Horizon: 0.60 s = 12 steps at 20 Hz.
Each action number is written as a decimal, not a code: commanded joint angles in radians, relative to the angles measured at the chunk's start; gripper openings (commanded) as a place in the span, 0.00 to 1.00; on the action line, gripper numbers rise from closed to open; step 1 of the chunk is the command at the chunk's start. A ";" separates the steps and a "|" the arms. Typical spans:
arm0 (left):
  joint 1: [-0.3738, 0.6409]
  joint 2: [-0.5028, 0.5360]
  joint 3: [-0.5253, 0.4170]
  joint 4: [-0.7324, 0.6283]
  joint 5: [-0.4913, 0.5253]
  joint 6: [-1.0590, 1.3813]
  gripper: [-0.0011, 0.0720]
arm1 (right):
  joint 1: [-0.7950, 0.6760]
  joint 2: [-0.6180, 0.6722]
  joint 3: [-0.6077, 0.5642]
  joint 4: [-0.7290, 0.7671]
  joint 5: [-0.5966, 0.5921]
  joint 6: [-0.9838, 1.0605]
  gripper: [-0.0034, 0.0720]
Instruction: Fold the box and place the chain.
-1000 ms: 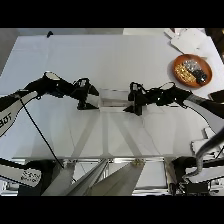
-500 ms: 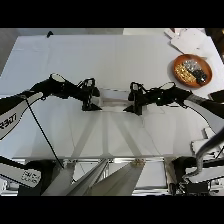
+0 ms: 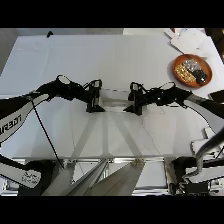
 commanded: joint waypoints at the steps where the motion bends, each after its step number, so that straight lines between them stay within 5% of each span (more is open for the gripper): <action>1: -0.010 0.000 0.001 0.029 0.007 -0.018 0.97 | 0.001 0.000 0.000 0.001 -0.001 0.002 0.59; 4: -0.008 0.000 0.001 0.029 0.006 -0.018 0.96 | 0.001 0.000 0.000 0.001 -0.001 0.002 0.59; 5: -0.008 0.000 0.001 0.030 0.006 -0.019 0.84 | 0.001 0.000 0.000 0.001 -0.001 0.002 0.59; 6: -0.006 0.000 0.001 0.034 0.003 -0.018 0.58 | 0.001 0.000 0.000 0.001 -0.001 0.002 0.59; 7: -0.005 0.000 0.001 0.039 -0.001 -0.018 0.52 | 0.001 0.000 0.000 0.001 -0.001 0.002 0.59; 12: -0.001 0.000 0.001 0.044 -0.008 -0.018 0.53 | 0.001 0.000 0.000 0.001 -0.001 0.002 0.59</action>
